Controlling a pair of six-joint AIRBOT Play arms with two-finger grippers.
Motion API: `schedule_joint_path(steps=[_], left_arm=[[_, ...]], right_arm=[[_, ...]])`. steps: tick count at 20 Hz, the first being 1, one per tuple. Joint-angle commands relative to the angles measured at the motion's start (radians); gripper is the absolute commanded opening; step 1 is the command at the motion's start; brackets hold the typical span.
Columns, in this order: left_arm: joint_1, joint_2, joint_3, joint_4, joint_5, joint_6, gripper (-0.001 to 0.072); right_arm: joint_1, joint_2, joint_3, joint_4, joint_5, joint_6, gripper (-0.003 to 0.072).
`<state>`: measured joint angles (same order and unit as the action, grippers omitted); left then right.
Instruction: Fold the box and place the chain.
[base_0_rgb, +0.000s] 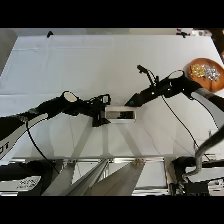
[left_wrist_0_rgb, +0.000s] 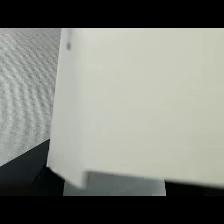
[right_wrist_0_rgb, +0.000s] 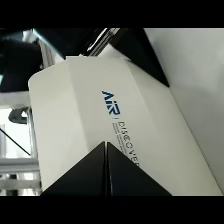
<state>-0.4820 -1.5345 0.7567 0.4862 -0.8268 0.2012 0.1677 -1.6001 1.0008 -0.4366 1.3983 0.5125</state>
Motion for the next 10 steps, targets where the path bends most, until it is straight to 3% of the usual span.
schedule_joint_path(steps=[1,3,4,5,7,10], left_arm=[[0.000,0.000,0.000,0.000,0.000,0.000,0.0254],[0.000,0.000,0.000,0.000,0.000,0.000,0.0254],[0.000,0.000,0.000,0.000,0.000,0.000,0.0254],[0.000,0.000,0.000,0.000,0.000,0.000,0.0254],[0.000,0.000,0.000,0.000,0.000,0.000,0.0254],[0.000,0.000,0.000,0.000,0.000,0.000,0.0254]], right_arm=[[0.051,0.043,0.002,-0.057,-0.033,-0.055,0.0014],[0.063,0.099,0.002,-0.137,-0.106,-0.053,0.0070],[0.063,0.129,0.002,-0.169,-0.134,-0.052,0.0180],[0.063,0.155,0.002,-0.196,-0.148,-0.051,0.0240],[0.071,0.200,0.002,-0.251,-0.163,-0.051,0.0278],[0.113,0.229,0.002,-0.340,-0.171,-0.054,0.0278]])
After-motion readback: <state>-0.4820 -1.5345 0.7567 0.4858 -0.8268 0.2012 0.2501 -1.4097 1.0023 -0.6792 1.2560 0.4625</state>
